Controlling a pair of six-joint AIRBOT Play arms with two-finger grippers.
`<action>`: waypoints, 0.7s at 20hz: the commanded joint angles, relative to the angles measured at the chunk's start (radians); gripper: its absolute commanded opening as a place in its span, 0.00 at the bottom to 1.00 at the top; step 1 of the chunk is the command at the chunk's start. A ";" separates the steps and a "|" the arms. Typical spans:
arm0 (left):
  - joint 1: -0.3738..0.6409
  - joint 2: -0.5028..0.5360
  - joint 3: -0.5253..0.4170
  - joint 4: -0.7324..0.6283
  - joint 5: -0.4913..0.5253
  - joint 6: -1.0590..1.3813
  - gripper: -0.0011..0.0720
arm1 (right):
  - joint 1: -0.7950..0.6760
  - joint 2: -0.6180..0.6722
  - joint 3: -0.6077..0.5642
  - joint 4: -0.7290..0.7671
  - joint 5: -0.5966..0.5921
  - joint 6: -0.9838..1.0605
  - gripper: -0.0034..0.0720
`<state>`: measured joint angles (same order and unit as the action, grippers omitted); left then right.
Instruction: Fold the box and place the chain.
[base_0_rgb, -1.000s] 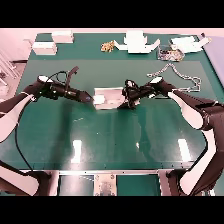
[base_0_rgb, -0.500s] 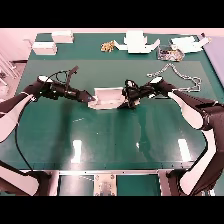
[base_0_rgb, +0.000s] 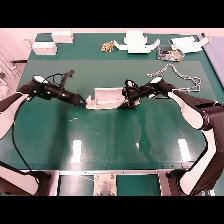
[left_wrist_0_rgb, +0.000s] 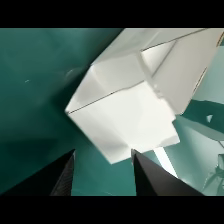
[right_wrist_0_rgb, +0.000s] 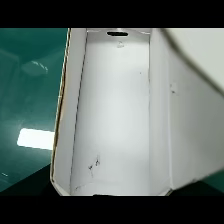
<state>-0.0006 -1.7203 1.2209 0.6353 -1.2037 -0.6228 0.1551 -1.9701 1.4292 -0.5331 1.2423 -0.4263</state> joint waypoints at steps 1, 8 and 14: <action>0.048 0.001 0.000 0.054 -0.018 -0.005 0.62 | 0.000 0.000 0.000 0.000 0.000 0.000 0.80; -0.032 -0.011 -0.002 0.100 0.129 -0.110 0.61 | 0.000 0.000 0.000 0.000 0.000 0.000 0.80; -0.090 -0.011 -0.002 0.113 0.201 -0.172 0.11 | 0.000 0.000 0.000 0.000 0.000 0.000 0.80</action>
<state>-0.0669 -1.7306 1.2190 0.7444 -1.0416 -0.7498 0.1551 -1.9701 1.4292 -0.5331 1.2427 -0.4259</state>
